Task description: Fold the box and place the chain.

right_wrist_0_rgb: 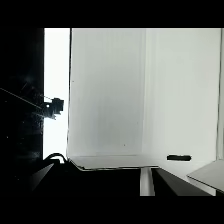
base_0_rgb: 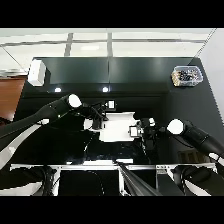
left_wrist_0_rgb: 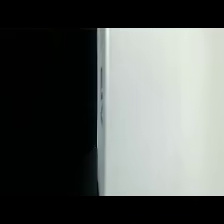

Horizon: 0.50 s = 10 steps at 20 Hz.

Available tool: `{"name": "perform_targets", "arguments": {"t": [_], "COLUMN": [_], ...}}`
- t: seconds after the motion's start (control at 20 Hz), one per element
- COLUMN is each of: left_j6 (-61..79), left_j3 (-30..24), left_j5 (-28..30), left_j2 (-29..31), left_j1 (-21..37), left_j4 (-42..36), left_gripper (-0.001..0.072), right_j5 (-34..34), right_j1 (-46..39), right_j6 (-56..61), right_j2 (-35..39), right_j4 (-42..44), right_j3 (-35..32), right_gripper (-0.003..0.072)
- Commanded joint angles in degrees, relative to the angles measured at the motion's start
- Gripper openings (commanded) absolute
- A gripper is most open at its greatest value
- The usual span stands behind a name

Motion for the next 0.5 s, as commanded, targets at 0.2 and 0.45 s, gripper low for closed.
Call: {"name": "perform_targets", "arguments": {"t": [0.2, 0.45], "left_j6": [0.02, 0.02], "left_j3": [-0.02, -0.02], "left_j5": [-0.02, 0.11], "left_j2": [-0.02, -0.02], "left_j1": [-0.04, -0.02], "left_j4": [-0.02, 0.0], "left_gripper": [0.0029, 0.0028], "right_j5": [1.42, 5.7], "right_j1": [-1.2, -1.09], "right_j6": [-1.79, -1.73], "right_j2": [-0.22, 0.15], "right_j4": [-0.85, -2.51], "right_j3": [1.7, 2.45], "right_gripper": [0.0702, 0.0702]}}
